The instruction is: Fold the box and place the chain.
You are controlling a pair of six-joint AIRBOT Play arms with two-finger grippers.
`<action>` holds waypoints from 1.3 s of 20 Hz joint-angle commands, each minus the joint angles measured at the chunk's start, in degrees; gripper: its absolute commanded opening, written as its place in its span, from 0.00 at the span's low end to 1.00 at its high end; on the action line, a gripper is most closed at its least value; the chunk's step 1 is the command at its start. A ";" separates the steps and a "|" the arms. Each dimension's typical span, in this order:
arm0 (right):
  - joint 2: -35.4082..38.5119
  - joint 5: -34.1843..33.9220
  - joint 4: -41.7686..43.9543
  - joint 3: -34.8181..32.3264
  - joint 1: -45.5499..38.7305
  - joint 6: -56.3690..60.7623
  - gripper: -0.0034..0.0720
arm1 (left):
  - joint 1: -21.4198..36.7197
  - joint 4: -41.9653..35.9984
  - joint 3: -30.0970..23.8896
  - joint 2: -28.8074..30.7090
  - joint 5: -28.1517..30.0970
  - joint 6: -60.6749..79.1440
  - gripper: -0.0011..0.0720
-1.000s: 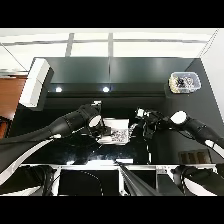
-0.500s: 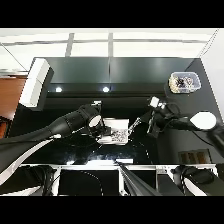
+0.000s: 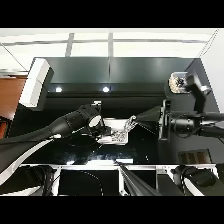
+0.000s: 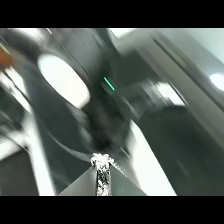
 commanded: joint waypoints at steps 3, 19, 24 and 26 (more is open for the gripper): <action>-1.05 -5.29 -2.36 -2.93 5.20 13.44 0.06 | 0.00 0.00 0.02 0.02 0.09 0.00 0.06; -7.98 -1.25 -5.09 -8.72 -0.70 21.68 0.58 | 0.87 -0.68 0.42 0.04 -0.11 -1.68 0.06; -3.37 5.73 -5.03 -8.72 -13.68 21.70 0.58 | 2.38 -4.00 4.44 0.22 -1.75 -1.64 0.98; -3.26 6.99 -5.03 -8.72 -15.19 21.70 0.58 | 3.04 -4.07 6.43 1.64 -3.56 6.27 0.98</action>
